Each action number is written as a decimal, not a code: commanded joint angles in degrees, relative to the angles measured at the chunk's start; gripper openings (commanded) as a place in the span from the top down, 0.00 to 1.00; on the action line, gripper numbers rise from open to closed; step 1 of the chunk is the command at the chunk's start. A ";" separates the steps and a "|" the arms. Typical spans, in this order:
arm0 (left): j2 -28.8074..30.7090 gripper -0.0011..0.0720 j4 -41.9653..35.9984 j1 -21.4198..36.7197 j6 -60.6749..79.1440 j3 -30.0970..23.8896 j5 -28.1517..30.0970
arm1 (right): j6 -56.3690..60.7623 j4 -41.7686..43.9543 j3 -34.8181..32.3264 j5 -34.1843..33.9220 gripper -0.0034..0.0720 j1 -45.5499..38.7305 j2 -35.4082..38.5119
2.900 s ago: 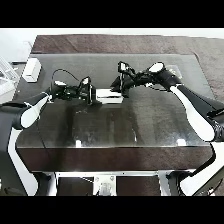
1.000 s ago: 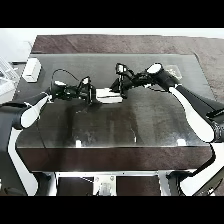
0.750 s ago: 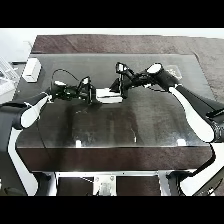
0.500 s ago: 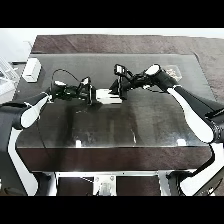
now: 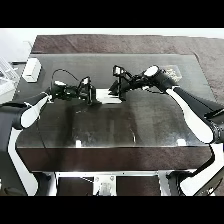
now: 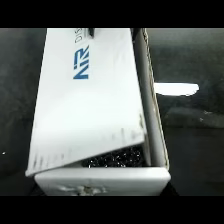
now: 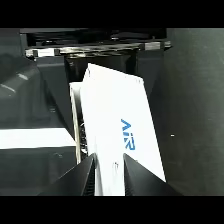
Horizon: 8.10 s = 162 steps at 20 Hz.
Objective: Fold the box and place the chain.
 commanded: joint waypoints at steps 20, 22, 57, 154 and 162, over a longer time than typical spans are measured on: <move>0.04 0.67 -0.13 -0.02 -0.02 -0.02 0.15 | -5.01 13.03 -3.41 8.04 0.60 -3.52 0.04; 0.04 0.67 -0.13 -0.02 -0.02 -0.02 0.17 | -5.09 13.25 -3.37 8.02 0.71 -3.52 0.02; 0.04 0.67 -0.39 -0.02 0.00 0.00 -0.26 | 9.03 14.12 -8.04 5.51 0.95 -11.15 17.94; 11.39 0.00 -13.22 33.86 -25.51 1.42 43.67 | 18.73 15.61 -11.78 6.95 0.54 -8.11 18.95; 19.69 0.00 -12.59 33.83 -27.08 1.27 32.37 | 18.75 15.63 -11.82 7.06 0.28 -8.04 18.95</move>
